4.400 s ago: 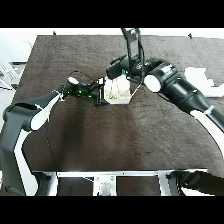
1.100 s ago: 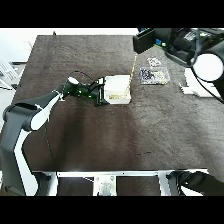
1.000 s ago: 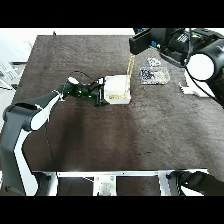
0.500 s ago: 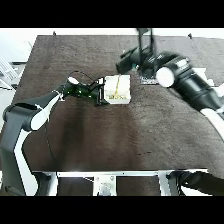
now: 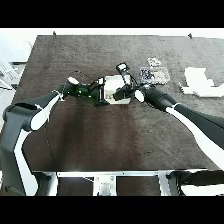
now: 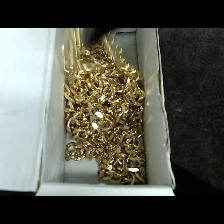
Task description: Fold the box and place the chain.
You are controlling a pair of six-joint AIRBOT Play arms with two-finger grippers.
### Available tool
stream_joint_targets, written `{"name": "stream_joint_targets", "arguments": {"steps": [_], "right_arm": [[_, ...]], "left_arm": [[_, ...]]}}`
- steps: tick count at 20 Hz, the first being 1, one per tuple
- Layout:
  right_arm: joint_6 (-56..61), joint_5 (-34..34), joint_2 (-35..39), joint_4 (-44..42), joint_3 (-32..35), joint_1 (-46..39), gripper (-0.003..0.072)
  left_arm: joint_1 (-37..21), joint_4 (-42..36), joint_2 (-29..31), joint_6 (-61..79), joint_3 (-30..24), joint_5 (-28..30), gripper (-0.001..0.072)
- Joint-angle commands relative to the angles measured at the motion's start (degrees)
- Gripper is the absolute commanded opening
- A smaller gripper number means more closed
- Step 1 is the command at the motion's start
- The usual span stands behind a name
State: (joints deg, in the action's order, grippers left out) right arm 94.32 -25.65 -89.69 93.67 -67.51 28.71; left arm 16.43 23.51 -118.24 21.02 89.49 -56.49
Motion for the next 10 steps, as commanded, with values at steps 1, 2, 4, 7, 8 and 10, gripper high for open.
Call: {"name": "stream_joint_targets", "arguments": {"steps": [1,2,4,7,8,10], "right_arm": [[-0.87,0.26,-0.31,-0.02,-0.59,-1.42,0.0505],[-2.23,0.22,0.81,0.04,-0.63,-1.55,0.0508],[-4.57,-2.25,4.57,3.13,-0.63,-1.66,0.051],[-5.16,-5.7,12.26,7.58,-0.61,-3.43,0.0392],[-6.62,-4.59,14.38,7.52,-0.61,-5.29,0.0179],[-7.23,-0.22,16.92,6.97,-0.68,-10.56,0.0009]], "left_arm": [[-0.02,0.02,-0.02,0.02,-0.02,0.04,0.062],[-0.02,0.02,-0.02,0.02,-0.02,0.04,0.0619],[-0.02,0.02,-0.02,0.02,-0.02,0.07,0.062],[-0.02,0.02,-0.02,0.02,-0.02,0.09,0.062],[-0.02,0.02,-0.02,0.02,-0.02,0.11,0.062],[-0.02,0.04,-0.02,0.02,-0.02,0.26,0.062]]}}
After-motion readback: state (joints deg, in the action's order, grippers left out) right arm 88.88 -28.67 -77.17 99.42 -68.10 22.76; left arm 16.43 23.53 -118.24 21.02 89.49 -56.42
